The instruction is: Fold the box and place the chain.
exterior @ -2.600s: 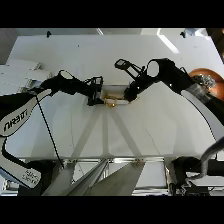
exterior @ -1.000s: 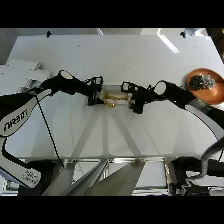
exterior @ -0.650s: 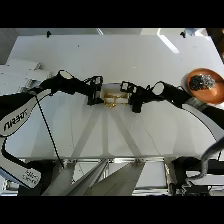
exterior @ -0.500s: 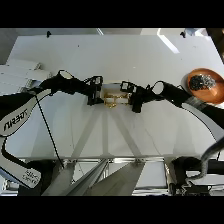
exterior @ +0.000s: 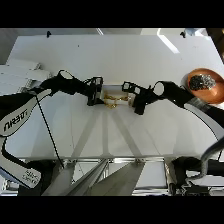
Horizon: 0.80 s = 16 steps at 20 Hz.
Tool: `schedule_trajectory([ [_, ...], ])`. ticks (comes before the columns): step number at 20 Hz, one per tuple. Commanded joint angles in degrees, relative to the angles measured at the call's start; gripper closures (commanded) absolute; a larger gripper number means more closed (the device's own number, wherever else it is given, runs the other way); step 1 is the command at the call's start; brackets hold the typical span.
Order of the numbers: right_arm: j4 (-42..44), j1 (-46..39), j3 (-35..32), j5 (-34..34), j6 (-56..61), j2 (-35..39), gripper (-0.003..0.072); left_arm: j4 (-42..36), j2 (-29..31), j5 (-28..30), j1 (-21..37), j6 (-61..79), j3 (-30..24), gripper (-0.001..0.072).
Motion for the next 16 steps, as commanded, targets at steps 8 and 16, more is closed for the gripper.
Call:
schedule_trajectory([
  [8,3.6,-2.4,0.1,3.7,3.3,13.2,0.0673,-0.1,0.0,0.2,0.0,-0.1,0.0,0.0414],
  [16,16.9,-2.4,3.4,1.1,3.2,20.9,0.0673,-0.1,0.0,0.2,0.0,-0.1,0.0,0.0414],
])
